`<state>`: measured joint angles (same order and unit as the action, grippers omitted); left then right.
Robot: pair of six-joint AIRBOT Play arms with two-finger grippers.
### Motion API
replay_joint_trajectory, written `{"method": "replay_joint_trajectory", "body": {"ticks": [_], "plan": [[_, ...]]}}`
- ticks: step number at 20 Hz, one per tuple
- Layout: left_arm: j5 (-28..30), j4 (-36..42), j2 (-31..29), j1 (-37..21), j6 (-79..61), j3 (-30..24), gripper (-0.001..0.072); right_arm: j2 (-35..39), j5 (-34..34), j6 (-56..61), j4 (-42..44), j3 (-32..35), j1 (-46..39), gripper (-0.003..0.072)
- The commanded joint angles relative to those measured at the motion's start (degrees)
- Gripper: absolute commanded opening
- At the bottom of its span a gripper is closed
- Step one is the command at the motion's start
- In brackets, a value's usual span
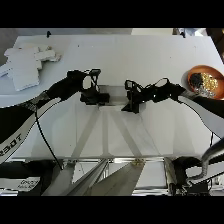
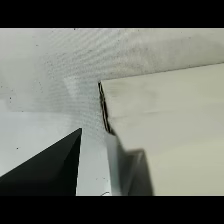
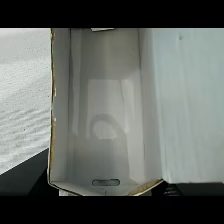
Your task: Fold the box and place the chain.
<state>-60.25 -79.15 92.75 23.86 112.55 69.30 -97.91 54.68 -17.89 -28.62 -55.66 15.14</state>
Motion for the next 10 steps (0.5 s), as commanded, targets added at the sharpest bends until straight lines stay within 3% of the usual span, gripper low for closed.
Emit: {"method": "replay_joint_trajectory", "body": {"ticks": [1,5,10], "plan": [[-0.3,-1.9,0.0,0.8,1.5,0.5,0.0392,0.0,0.0,0.0,0.0,0.0,0.0,0.0435],[-3.0,-7.0,0.7,2.0,2.6,3.5,0.0368,0.0,0.0,0.0,0.0,0.0,0.0,0.0435],[-3.9,-6.6,2.9,3.7,4.9,4.0,0.0346,0.0,0.0,0.0,0.0,0.0,0.0,0.0435]]}}
